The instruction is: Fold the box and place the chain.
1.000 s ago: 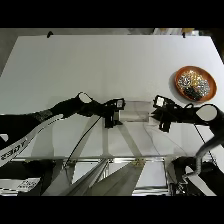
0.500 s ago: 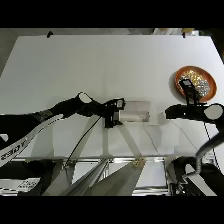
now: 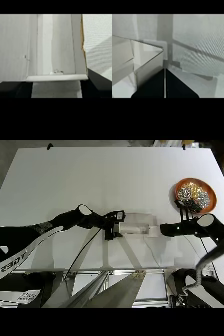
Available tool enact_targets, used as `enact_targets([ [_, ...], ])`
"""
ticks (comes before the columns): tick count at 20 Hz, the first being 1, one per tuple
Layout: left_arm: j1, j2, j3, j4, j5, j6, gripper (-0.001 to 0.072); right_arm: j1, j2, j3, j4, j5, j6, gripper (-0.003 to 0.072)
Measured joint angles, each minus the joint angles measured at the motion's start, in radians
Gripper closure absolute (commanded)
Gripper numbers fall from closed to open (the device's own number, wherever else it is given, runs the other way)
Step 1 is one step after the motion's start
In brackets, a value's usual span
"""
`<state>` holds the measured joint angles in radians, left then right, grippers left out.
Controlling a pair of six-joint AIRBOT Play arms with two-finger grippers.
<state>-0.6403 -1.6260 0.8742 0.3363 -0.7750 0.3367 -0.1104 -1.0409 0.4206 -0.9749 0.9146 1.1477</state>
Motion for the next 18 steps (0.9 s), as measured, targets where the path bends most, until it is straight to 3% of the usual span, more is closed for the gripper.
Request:
enact_targets([
  [6, 0.000, 0.000, 0.000, 0.000, 0.000, 0.000, 0.0437, 0.000, 0.026, -0.041, 0.118, 0.003, -0.069, 0.0665],
  [10, 0.000, 0.000, 0.000, 0.000, 0.000, 0.000, 0.0437, 0.000, 0.101, -0.046, 0.204, 0.017, -0.122, 0.0487],
  [18, 0.000, 0.000, 0.000, 0.000, 0.000, 0.000, 0.0437, 0.000, 0.153, -0.047, 0.312, 0.062, -0.157, 0.0482],
])
